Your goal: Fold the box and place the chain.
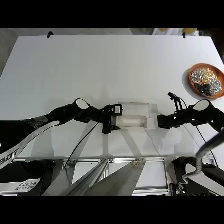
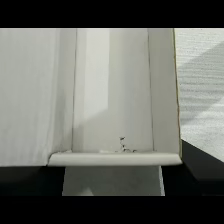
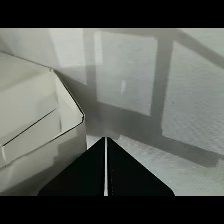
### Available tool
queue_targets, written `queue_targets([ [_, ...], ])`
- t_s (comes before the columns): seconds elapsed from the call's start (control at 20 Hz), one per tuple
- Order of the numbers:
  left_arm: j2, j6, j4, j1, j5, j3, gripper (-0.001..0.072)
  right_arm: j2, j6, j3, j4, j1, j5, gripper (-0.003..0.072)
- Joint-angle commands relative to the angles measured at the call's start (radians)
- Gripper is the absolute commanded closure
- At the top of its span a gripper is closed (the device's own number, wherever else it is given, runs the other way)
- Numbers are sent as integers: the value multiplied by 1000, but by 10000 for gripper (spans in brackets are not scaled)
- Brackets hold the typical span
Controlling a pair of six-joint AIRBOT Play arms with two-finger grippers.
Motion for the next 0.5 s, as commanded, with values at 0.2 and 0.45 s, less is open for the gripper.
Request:
queue_targets([
  [0.2,0,0,1,0,-1,0,395,80,-47,0,94,10,58,524],
  [0.45,0,0,0,0,-1,0,395,193,-46,0,105,10,53,427],
])
